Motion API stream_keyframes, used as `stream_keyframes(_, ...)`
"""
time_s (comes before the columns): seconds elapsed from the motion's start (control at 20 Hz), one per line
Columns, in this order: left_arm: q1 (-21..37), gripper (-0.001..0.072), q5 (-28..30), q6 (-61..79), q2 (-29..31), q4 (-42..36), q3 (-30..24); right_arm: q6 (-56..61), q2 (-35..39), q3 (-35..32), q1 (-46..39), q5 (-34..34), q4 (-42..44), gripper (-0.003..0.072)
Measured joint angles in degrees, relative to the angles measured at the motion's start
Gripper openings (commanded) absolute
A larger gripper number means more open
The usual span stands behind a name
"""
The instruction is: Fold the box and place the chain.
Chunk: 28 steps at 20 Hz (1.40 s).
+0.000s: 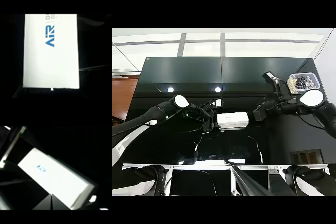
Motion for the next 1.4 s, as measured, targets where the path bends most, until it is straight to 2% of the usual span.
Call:
stream_keyframes(0.2, 0.0, 0.0484, 0.0, 0.0, 0.0, 0.0, 0.0, 3.0, -6.0, -1.2, -0.8, 3.2, 11.5, 0.0020)
stream_keyframes(0.35, 0.0, 0.0485, 0.0, 0.0, 0.0, 0.0, 0.0, 4.6, -11.0, -1.5, -0.2, 3.8, 15.0, 0.0021)
stream_keyframes(0.65, 0.0, 0.0485, 0.0, 0.0, 0.0, 0.0, 0.0, 6.6, -16.4, -1.7, 0.3, 2.5, 14.0, 0.0026)
stream_keyframes(1.2, 0.0, 0.0491, 0.0, 0.1, 0.0, -1.7, 0.0, 8.5, -17.6, -1.7, 0.7, 0.0, 10.3, 0.0026)
stream_keyframes(1.25, 0.0, 0.0526, 0.0, 0.0, 0.0, -1.9, 0.0, 8.5, -17.4, -1.7, 0.5, -0.1, 10.1, 0.0026)
stream_keyframes(1.3, 0.0, 0.0592, 0.1, 0.0, -0.1, -2.2, 0.0, 8.5, -16.9, -1.7, 0.0, -0.2, 9.7, 0.0026)
stream_keyframes(1.35, 0.0, 0.0718, 0.2, -0.2, 0.0, -2.6, 0.0, 8.5, -16.1, -1.7, -0.7, -0.1, 9.2, 0.0026)
stream_keyframes(1.4, 0.0, 0.0717, 0.2, -0.3, 0.2, -2.5, 0.0, 8.5, -15.0, -1.7, -1.7, 0.3, 8.3, 0.0026)
